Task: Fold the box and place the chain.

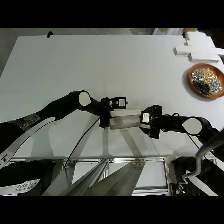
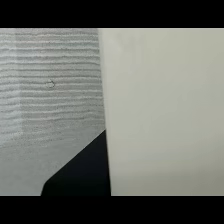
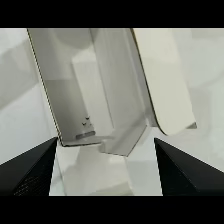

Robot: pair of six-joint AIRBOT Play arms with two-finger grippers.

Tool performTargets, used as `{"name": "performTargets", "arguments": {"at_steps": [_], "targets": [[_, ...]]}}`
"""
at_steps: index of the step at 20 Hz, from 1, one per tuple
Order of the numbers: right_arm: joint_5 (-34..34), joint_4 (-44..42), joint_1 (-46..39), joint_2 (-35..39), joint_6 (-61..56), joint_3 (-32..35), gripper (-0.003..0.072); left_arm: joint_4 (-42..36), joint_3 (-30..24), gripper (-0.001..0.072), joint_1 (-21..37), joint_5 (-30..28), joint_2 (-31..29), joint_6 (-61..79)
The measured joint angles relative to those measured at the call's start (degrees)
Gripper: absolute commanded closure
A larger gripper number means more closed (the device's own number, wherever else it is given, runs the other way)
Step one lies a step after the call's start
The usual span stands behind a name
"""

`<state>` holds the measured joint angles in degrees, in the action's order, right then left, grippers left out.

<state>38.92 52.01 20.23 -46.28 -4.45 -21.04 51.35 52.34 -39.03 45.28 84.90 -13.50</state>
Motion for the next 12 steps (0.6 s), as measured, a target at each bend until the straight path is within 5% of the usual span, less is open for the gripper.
{"name": "performTargets", "arguments": {"at_steps": [12], "targets": [[5.09, -13.0, -6.73, -7.74, 15.06, -0.02, 0.0025, 0.04, 0.0, 0.07, 0.0, 0.0, 0.0, 0.0]]}}
